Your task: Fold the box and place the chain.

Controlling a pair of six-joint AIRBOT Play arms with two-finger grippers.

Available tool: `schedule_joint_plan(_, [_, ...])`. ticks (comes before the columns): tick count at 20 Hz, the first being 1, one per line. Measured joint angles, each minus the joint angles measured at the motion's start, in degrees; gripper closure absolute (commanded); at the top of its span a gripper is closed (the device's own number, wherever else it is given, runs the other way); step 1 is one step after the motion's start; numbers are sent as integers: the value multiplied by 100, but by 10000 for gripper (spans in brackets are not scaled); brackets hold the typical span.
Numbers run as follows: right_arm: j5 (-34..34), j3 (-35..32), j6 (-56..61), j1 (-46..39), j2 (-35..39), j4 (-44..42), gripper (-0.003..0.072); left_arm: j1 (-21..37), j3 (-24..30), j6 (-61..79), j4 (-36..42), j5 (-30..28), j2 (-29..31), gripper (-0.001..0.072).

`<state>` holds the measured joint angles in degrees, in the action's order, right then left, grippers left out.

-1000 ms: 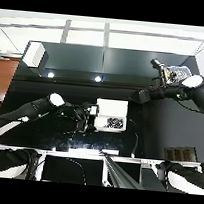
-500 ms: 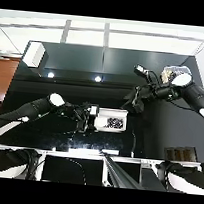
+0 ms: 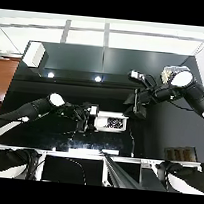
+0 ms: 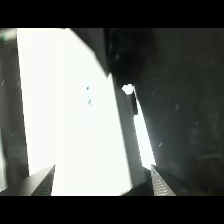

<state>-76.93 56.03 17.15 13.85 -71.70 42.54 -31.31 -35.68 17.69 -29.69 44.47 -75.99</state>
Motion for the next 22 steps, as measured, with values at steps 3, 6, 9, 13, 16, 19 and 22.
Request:
schedule_joint_plan(3, [-155, -85, 195, 20, 107, 245, -9, 0, 0, 0, 0, 2, 0, 259])
schedule_joint_plan(6, [-98, -411, 216, 39, 208, 216, 4, 0, 0, 0, 0, 4, 0, 259])
schedule_joint_plan(9, [155, -667, 42, 184, 260, 144, 8, 0, 0, 0, 2, 4, 0, 259])
schedule_joint_plan(13, [509, -785, -205, 468, 284, 138, 9, 0, 0, 0, 0, 7, 0, 259])
schedule_joint_plan(16, [647, -815, -280, 649, 289, 291, 16, 0, 0, 0, 0, 7, 0, 259])
schedule_joint_plan(19, [728, -822, -304, 728, 289, 378, 270, 0, 0, 2, 2, 7, 0, 259])
schedule_joint_plan(22, [798, -826, -323, 763, 291, 411, 443, 0, 0, 4, 0, 7, 0, 259])
